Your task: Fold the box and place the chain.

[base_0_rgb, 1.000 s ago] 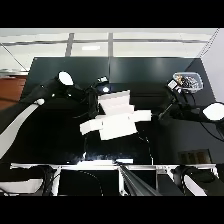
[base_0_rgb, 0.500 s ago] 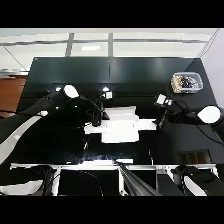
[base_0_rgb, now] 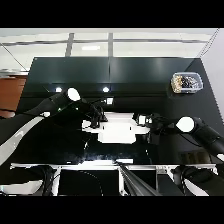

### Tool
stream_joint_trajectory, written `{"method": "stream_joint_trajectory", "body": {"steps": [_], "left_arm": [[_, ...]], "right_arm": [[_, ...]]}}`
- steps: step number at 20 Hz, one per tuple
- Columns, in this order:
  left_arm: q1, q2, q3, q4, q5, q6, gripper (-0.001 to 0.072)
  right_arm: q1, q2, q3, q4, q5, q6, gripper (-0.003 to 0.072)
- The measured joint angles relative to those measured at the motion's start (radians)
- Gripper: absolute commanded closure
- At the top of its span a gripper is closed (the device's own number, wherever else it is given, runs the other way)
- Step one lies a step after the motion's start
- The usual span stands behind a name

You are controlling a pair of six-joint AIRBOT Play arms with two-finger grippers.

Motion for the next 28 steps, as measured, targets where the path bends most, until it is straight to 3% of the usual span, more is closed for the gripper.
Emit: {"method": "stream_joint_trajectory", "body": {"steps": [14, 22, 28], "left_arm": [[0.000, 0.000, 0.000, 0.013, 0.006, 0.003, 0.0681], [0.000, 0.000, 0.000, 0.012, 0.006, 0.003, 0.0681], [0.000, 0.000, 0.000, 0.011, 0.002, 0.002, 0.0681]], "right_arm": [[0.110, -0.046, -0.017, 0.126, 0.010, -0.092, 0.0049], [0.202, -0.063, -0.014, 0.218, -0.128, -0.126, 0.0049], [0.159, -0.063, 0.049, 0.222, -0.159, -0.079, 0.0045]]}}
